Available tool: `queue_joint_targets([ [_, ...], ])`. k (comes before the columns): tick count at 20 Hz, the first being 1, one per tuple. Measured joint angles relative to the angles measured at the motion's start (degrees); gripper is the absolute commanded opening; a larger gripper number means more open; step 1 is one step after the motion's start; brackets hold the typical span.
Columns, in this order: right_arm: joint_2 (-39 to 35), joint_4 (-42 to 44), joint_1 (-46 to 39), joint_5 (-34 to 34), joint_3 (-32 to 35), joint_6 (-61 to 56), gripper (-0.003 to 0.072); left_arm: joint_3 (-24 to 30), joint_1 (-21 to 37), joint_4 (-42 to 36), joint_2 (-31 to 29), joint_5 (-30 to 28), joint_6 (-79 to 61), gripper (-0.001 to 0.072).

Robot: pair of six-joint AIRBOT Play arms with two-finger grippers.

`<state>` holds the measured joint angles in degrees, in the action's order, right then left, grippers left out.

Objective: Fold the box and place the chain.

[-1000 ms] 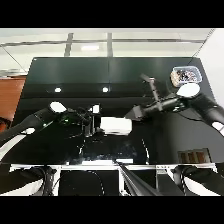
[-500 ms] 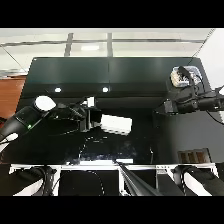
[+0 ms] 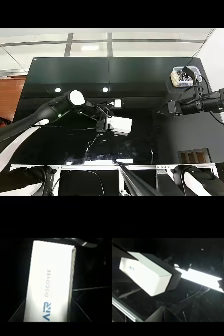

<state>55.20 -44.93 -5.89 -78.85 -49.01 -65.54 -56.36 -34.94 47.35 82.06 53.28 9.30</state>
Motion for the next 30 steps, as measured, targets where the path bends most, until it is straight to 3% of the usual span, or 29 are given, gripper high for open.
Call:
queue_joint_targets([
  [10, -0.02, -0.33, -0.02, -0.37, 0.0, -0.04, 0.0016, -1.68, -1.88, 1.14, 2.8, 0.66, 1.01, 0.0708],
  [11, 0.0, -0.35, -0.02, -0.35, 0.0, -0.04, 0.0016, -1.68, -2.47, 1.2, 3.37, -0.46, 1.03, 0.0676],
  [12, 0.0, -0.35, -0.02, -0.35, 0.0, -0.04, 0.0017, -1.68, -3.13, 1.33, 3.82, -1.64, 1.36, 0.0479],
  [13, 0.0, -0.35, -0.02, -0.33, 0.0, -0.04, 0.0016, -1.77, -3.65, 1.77, 4.0, -2.47, 2.08, 0.0348],
  [17, -0.02, -0.35, -0.02, 0.13, 0.0, -0.04, 0.0017, -1.99, -2.25, 6.71, 1.25, -3.02, 8.74, 0.0346],
  [20, 0.0, -0.35, -0.02, 1.27, 0.0, -0.04, 0.0016, -2.45, 5.4, 11.41, -1.99, -3.21, 16.68, 0.0347],
  [24, -0.02, -0.26, -0.02, 2.14, 0.0, -0.37, 0.0016, -4.24, 23.8, 15.02, -3.48, -5.4, 27.43, 0.0347],
  [27, 0.0, 0.09, -0.02, 2.43, 0.0, -1.14, 0.0016, -8.5, 37.68, 15.89, -1.11, -8.46, 34.21, 0.0347],
  [30, 0.0, 0.37, -0.02, 2.51, 0.0, -2.67, 0.0017, -17.11, 47.28, 16.06, 5.46, -9.25, 37.94, 0.0348],
])
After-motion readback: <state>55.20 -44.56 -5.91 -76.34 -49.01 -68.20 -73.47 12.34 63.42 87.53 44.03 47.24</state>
